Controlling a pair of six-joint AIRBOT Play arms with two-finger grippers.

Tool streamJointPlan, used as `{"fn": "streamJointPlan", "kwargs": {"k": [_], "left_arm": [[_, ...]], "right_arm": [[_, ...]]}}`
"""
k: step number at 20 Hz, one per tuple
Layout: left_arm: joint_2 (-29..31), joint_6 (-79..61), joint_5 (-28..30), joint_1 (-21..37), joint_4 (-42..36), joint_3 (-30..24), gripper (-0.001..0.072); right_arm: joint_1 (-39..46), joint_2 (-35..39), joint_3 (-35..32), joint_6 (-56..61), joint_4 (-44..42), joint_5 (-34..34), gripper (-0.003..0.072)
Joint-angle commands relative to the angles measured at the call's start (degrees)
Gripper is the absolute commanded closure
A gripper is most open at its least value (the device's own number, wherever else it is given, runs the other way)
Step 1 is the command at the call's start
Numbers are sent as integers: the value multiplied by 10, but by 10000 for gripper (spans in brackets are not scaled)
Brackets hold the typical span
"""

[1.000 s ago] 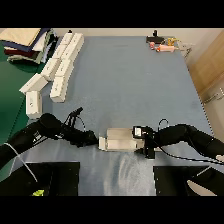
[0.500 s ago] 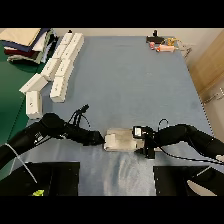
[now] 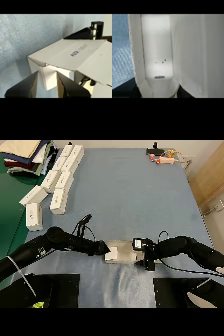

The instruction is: Fold the box.

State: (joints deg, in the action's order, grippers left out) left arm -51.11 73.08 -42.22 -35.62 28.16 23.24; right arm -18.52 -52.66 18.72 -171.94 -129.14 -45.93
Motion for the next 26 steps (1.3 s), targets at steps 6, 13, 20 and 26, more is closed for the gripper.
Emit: {"fn": "streamJointPlan", "kwargs": {"k": [6, 13, 20, 26], "left_arm": [[-44, 382, 9, -137, 327, 100, 360], [-156, 565, -98, -230, 479, 218, 360], [-219, 651, -154, -267, 533, 276, 360], [-258, 665, -178, -281, 546, 298, 398]], "right_arm": [[0, 0, 0, 0, 0, 0, 173], [0, 0, 0, 0, 0, 0, 173], [0, 0, 0, 0, 0, 0, 173], [0, 0, 0, 0, 0, 0, 173]]}}
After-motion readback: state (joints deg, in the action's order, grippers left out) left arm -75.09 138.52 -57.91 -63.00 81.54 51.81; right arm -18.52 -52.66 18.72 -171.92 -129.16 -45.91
